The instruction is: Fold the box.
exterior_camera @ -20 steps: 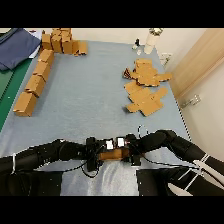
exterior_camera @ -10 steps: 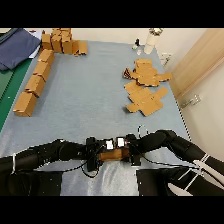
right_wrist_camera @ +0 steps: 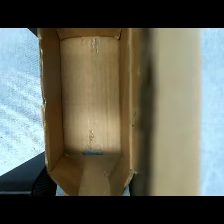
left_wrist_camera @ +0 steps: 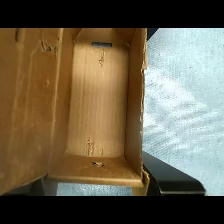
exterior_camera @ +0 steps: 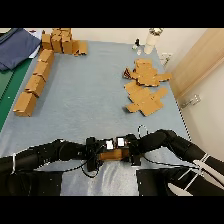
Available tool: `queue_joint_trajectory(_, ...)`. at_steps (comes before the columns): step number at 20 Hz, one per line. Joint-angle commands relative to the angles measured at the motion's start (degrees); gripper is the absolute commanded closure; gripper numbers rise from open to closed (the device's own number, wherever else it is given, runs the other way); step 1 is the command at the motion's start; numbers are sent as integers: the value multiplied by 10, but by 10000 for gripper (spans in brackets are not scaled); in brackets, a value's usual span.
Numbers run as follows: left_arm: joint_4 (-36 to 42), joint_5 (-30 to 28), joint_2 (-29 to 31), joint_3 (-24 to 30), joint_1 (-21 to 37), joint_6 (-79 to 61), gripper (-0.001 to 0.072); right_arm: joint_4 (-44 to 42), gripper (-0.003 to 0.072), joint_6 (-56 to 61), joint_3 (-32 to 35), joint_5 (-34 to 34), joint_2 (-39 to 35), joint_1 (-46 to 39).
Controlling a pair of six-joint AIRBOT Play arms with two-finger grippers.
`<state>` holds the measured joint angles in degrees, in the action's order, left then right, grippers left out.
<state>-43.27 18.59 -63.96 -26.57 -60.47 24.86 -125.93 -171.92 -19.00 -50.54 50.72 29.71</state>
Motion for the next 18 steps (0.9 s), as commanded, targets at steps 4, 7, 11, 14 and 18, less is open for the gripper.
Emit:
queue_joint_trajectory(4,0,0,0,0,0,0,229,-7,-30,1,0,-28,-1,0)
queue_joint_trajectory(7,0,0,0,0,0,0,228,33,-30,80,-10,-21,-2,-9)
queue_joint_trajectory(11,0,0,0,0,0,0,229,127,-30,173,-38,-52,-30,-8)
queue_joint_trajectory(14,0,0,0,0,0,0,228,181,-29,238,-55,-94,-78,-8)
queue_joint_trajectory(18,0,0,0,0,0,0,228,169,-25,383,-76,-165,-167,-8)
